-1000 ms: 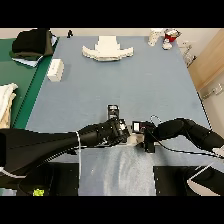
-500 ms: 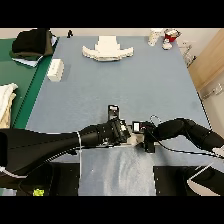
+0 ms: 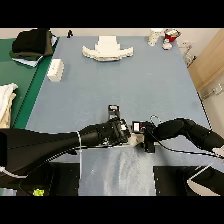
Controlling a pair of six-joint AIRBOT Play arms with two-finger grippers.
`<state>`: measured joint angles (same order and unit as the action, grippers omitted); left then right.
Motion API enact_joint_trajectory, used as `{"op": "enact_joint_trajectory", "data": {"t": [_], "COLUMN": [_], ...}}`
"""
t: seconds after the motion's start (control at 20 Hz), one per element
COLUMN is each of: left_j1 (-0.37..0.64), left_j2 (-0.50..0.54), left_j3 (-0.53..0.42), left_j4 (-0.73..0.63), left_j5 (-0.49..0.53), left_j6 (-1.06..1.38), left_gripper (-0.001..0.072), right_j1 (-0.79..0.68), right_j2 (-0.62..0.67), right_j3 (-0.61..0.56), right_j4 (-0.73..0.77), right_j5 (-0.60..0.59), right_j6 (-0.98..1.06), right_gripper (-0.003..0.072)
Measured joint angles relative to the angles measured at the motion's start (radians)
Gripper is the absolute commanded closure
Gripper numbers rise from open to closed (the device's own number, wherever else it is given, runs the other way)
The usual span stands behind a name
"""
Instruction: Fold the box.
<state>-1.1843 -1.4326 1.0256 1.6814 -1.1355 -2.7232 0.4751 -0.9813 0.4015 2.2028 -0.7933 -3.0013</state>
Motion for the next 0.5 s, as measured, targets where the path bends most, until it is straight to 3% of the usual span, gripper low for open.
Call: {"op": "enact_joint_trajectory", "data": {"t": [0.05,0.1,0.15,0.2,0.45,0.5], "left_j1": [0.000,0.000,0.000,0.000,0.002,0.002], "left_j2": [0.000,0.000,0.000,0.000,0.000,0.000], "left_j3": [0.002,0.004,0.005,0.005,0.007,0.007], "left_j4": [0.003,0.007,0.009,0.012,0.017,0.018], "left_j5": [0.000,0.000,-0.001,-0.004,-0.006,-0.005], "left_j6": [0.000,0.001,0.000,0.000,0.004,0.005], "left_gripper": [0.0481,0.0484,0.0619,0.0692,0.0690,0.0509], "right_j1": [0.000,0.000,0.000,0.000,0.000,0.000], "right_j2": [0.000,0.000,0.000,0.000,0.000,0.000], "right_j3": [0.000,0.000,0.000,0.000,0.000,0.000], "right_j4": [0.000,0.000,0.000,0.000,0.000,0.000], "right_j5": [0.000,0.000,0.000,0.000,0.000,0.000], "right_j6": [0.000,0.000,0.001,0.001,0.002,0.002], "right_gripper": [0.0219,0.0219,0.0219,0.0219,0.0219,0.0219]}}
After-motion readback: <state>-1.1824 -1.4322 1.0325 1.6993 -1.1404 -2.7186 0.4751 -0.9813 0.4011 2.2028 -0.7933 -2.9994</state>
